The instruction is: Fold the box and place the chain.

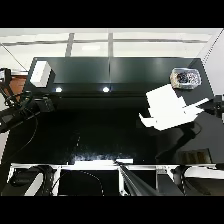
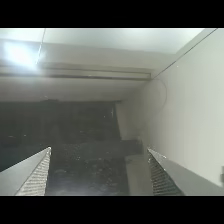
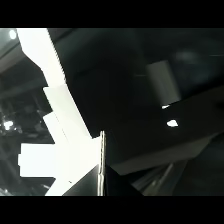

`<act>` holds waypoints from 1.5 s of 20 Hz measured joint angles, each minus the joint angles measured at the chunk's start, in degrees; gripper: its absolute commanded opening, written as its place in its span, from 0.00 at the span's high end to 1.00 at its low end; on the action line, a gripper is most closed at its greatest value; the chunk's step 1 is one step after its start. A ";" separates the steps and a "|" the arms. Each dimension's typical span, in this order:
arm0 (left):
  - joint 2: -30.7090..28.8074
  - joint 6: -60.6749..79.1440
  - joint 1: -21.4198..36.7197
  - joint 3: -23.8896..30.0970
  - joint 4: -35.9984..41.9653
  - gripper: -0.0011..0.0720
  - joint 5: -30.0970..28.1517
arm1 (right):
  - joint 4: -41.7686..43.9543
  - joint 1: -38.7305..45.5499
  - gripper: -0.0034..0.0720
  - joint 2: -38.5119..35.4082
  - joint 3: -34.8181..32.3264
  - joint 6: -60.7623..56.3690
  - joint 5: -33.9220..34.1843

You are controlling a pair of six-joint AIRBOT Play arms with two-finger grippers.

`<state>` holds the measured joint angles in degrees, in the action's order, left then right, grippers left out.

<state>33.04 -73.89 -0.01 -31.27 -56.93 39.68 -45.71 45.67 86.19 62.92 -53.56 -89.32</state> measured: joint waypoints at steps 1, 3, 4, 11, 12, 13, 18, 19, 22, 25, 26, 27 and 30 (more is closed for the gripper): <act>0.11 -0.02 -0.11 0.00 0.57 0.02 0.37 | 0.44 -1.14 0.89 -2.47 -2.12 -0.42 1.60; 0.66 0.00 -1.01 0.00 1.70 0.02 1.77 | 2.67 -3.74 0.89 -8.72 -7.69 -1.33 5.44; 1.07 0.00 -1.84 0.00 2.16 0.02 2.10 | 4.20 -5.20 0.89 -11.80 -10.67 -1.57 7.39; 8.68 -0.13 -13.49 -0.02 3.48 0.02 2.32 | 15.21 -22.77 0.89 -35.04 -31.95 -1.25 22.60; 10.69 -1.05 -14.53 -0.02 3.78 0.02 2.08 | 16.61 -25.66 0.89 -37.18 -33.66 -0.28 24.09; 12.87 -1.86 -15.26 -0.02 4.63 0.02 2.14 | 17.40 -28.81 0.89 -38.95 -35.06 1.01 25.24; 25.92 7.50 -16.26 -0.02 20.09 0.02 6.40 | 19.19 -42.32 0.89 -42.56 -37.81 6.51 30.05; 28.50 11.15 -16.15 -0.02 23.61 0.02 7.93 | 19.12 -44.13 0.89 -42.75 -37.99 6.97 31.08; 36.13 22.08 -15.58 -0.04 33.38 0.02 12.22 | 18.93 -47.67 0.89 -43.17 -38.29 7.50 33.66; 41.88 32.13 -15.26 -0.07 40.79 0.02 13.84 | 18.93 -48.98 0.89 -43.30 -38.40 7.58 34.73; 43.41 34.64 -15.13 -0.07 42.97 0.02 13.94 | 18.95 -49.22 0.89 -43.34 -38.45 7.58 34.95; 44.94 37.16 -14.93 -0.07 44.96 0.02 14.27 | 18.91 -49.37 0.89 -43.34 -38.45 7.54 35.04; 48.70 45.03 -14.69 -0.26 50.49 0.02 15.02 | 18.93 -49.64 0.89 -43.39 -38.45 6.99 35.26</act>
